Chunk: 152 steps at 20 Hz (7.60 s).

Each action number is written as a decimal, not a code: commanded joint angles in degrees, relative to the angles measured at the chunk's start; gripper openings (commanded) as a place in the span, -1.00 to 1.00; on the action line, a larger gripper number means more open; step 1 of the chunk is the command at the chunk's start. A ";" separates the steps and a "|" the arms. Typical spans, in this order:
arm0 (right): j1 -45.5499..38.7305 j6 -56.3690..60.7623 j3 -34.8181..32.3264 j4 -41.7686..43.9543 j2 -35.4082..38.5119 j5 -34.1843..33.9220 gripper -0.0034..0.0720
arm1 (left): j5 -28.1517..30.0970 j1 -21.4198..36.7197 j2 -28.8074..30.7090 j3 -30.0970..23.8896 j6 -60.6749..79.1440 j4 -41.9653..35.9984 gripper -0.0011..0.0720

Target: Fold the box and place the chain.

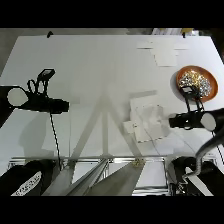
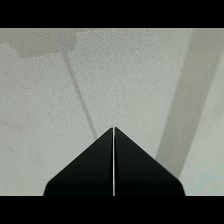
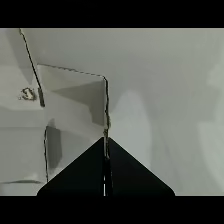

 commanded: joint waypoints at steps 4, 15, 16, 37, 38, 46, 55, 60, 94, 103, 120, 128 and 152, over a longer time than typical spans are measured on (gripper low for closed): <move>17.84 17.09 -4.81 0.94 7.63 -5.70 -0.87 | 4.33 0.02 0.04 -0.02 -0.04 0.09 -0.95; 19.52 17.35 -4.81 1.27 7.63 -5.73 -0.87 | 17.00 -2.10 -3.74 -0.02 19.58 -17.62 0.16; 19.52 17.35 -4.81 1.25 7.63 -5.73 -0.87 | 14.58 -2.82 -6.08 -0.02 30.88 -27.87 0.16; 19.52 17.31 -4.81 2.80 7.63 -5.73 -0.87 | -1.68 -17.07 -39.19 10.49 62.82 -52.35 0.29; 19.52 17.31 -4.81 2.80 7.63 -5.73 -0.87 | -1.97 -17.05 -39.19 10.49 62.88 -50.62 -0.05; 19.52 17.31 -4.81 3.15 7.63 -5.77 -0.87 | 0.81 -17.03 -39.17 10.58 70.51 -48.59 -0.97; 19.52 10.88 2.99 7.02 7.87 -7.85 0.00 | 4.81 -17.99 -31.28 10.58 87.45 -46.14 -0.97; 19.52 5.31 4.85 5.07 7.87 -7.78 0.00 | 6.47 -21.22 -31.82 10.56 87.27 -33.83 -0.97; 19.52 4.57 4.83 5.11 7.85 -7.58 -0.01 | 14.16 -22.23 -35.58 10.56 87.93 -37.29 -0.36; 19.52 4.57 4.81 5.11 7.85 -5.35 -0.02 | 14.40 -22.21 -34.86 10.56 95.67 -47.47 -0.43; 19.52 4.57 4.81 5.11 7.80 -5.18 -0.02 | 15.04 -22.25 -35.67 10.58 97.96 -42.58 -0.96; 19.52 4.57 4.81 5.11 7.80 -5.16 -0.02 | 15.02 -22.25 -36.00 10.58 97.92 -42.60 -0.95; 19.52 -42.05 -1.75 26.62 7.80 7.15 -0.87 | 14.97 -22.25 -36.00 10.58 97.77 -42.62 -0.95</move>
